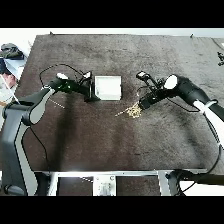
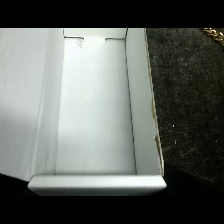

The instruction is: Fold the box and place the chain.

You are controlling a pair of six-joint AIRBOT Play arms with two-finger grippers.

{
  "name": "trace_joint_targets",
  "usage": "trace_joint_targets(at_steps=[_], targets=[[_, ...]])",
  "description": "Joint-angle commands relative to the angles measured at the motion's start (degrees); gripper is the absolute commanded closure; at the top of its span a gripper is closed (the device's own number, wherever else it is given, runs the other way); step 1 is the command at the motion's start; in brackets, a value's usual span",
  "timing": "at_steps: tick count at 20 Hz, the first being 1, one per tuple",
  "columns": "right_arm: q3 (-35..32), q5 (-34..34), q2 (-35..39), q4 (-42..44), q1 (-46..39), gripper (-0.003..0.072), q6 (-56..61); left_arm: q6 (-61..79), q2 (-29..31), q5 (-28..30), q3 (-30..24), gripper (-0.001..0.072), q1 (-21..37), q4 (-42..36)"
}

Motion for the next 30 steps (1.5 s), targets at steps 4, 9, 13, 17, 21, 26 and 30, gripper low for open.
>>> trace_joint_targets(at_steps=[4,9,13,17,21,26,30], targets=[[0.0,-5.2,-5.4,0.2,1.6,0.0447,-5.5,0.0,0.0,0.0,0.0,0.0194,0.0,0.0],[1.2,-7.0,-6.5,-0.9,3.0,0.0377,-7.3,0.0,0.0,0.0,0.0,0.0194,0.0,0.0],[3.9,-4.2,-9.1,-0.9,3.0,0.0379,-7.4,0.0,0.0,0.0,0.0,0.0195,0.0,0.0],[4.0,-1.2,-9.0,-1.5,3.0,0.044,-7.8,0.0,0.0,0.0,0.0,0.0194,0.0,0.0],[3.9,0.0,-9.0,-1.5,3.0,0.0441,-7.8,0.0,0.0,0.0,0.0,0.0194,0.0,0.0],[4.0,1.3,-9.0,-1.7,3.0,0.0574,-7.8,0.0,0.0,0.0,0.0,0.0194,0.0,0.0],[4.0,0.9,-6.9,-1.2,3.0,0.0698,-7.8,0.0,0.0,0.0,0.0,0.0194,0.0,0.0]])
